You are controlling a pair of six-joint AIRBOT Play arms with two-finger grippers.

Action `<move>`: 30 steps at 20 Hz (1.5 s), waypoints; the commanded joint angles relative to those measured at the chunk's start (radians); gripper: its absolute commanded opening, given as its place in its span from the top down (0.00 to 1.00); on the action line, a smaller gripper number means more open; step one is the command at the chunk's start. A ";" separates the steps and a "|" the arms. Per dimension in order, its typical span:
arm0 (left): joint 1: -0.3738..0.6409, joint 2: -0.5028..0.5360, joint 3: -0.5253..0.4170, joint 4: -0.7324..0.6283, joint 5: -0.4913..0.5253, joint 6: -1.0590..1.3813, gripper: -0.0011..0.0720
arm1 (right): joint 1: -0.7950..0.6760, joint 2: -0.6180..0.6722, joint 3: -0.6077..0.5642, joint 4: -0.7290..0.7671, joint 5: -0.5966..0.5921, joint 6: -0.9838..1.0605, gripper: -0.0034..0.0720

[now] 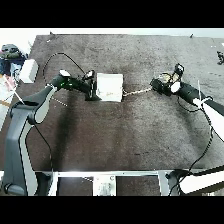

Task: Fold the box and place the chain.

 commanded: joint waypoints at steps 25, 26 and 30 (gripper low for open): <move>0.001 0.000 0.000 0.000 0.000 0.000 0.27 | 0.438 0.447 0.161 -0.043 0.064 -0.131 0.94; 0.001 0.000 0.000 0.000 0.000 0.000 0.27 | 0.460 0.447 0.175 -0.054 0.064 -0.131 0.94; 0.001 0.000 0.000 0.000 0.000 0.000 0.27 | 0.514 0.426 0.181 -0.053 0.066 -0.130 0.94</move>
